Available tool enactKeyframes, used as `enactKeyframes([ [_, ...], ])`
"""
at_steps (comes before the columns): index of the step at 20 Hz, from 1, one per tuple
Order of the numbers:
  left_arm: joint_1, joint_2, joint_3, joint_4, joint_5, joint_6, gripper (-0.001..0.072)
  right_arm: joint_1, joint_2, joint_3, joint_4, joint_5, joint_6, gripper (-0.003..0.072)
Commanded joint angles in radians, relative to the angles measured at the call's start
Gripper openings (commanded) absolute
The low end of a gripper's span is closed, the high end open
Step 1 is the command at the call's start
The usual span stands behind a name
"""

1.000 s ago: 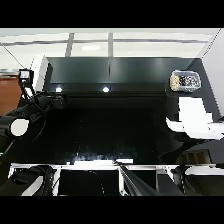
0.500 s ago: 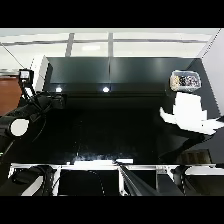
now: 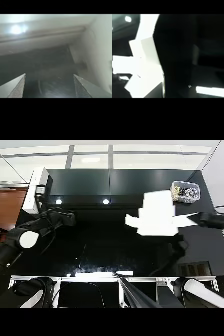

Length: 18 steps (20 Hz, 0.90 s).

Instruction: Fold the box and place the chain.

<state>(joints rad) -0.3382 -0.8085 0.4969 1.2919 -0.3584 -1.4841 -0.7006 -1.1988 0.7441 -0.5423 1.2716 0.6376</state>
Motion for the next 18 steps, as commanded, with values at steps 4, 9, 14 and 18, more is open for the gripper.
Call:
enactKeyframes([
  [4,-0.063,-0.224,0.134,-0.135,-0.11,0.008,0.0703,0.433,0.225,-0.268,0.234,-0.291,-0.055,0.0019],
  [9,0.015,-0.504,0.352,-0.543,-0.43,0.332,0.0704,0.707,0.235,-0.291,0.229,-0.462,-0.013,0.0019],
  [14,0.167,-0.713,0.393,-0.935,-0.711,0.672,0.0705,0.759,0.235,-0.291,0.228,-0.482,0.003,0.0019],
  [18,0.153,-0.833,0.439,-1.009,-0.872,0.88,0.0704,0.759,0.235,-0.291,0.228,-0.462,0.006,0.0019],
])
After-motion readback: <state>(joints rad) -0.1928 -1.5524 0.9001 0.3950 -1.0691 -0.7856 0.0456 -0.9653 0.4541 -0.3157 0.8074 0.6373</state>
